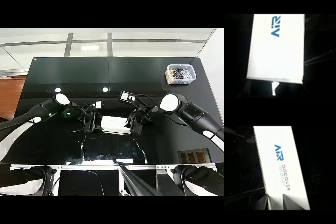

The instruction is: Fold the box and place the chain.

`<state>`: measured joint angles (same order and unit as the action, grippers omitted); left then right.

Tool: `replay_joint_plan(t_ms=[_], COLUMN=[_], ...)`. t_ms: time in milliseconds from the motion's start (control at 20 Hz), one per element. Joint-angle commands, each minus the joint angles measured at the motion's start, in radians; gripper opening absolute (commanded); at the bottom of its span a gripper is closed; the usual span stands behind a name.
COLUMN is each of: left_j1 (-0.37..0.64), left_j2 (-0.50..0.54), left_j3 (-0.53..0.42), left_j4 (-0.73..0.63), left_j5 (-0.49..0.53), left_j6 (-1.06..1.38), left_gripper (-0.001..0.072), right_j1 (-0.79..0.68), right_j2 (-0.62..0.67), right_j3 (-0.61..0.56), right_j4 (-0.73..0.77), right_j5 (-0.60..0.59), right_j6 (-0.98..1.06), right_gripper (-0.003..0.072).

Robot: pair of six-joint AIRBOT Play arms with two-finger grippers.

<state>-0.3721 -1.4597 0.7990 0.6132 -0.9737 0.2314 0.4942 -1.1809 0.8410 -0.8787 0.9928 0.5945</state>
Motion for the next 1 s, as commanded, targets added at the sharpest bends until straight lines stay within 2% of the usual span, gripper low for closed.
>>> replay_joint_plan(t_ms=[0, 200, 250, 300, 950], left_j1=[0.0, 0.0, 0.0, 0.0, 0.0], left_j2=[0.0, 0.0, 0.0, 0.0, 0.0], left_j3=[0.001, 0.001, 0.001, 0.001, 0.001], left_j4=[0.0, 0.0, 0.0, 0.0, 0.0], left_j5=[0.001, 0.001, 0.001, 0.001, 0.0], left_j6=[0.0, 0.0, 0.0, 0.0, 0.0], left_gripper=[0.0334, 0.0335, 0.0335, 0.0335, 0.0335], right_j1=[0.0, 0.0, 0.0, 0.0, 0.0], right_j2=[0.0, 0.0, 0.0, 0.0, -0.007], right_j3=[0.0, 0.0, 0.0, 0.0, -0.037], right_j4=[0.002, 0.003, 0.003, 0.003, 0.008], right_j5=[-0.001, 0.021, 0.018, 0.012, 0.0], right_j6=[0.0, 0.003, 0.008, 0.011, 0.022], right_gripper=[0.0209, 0.021, 0.0294, 0.0318, 0.0305])
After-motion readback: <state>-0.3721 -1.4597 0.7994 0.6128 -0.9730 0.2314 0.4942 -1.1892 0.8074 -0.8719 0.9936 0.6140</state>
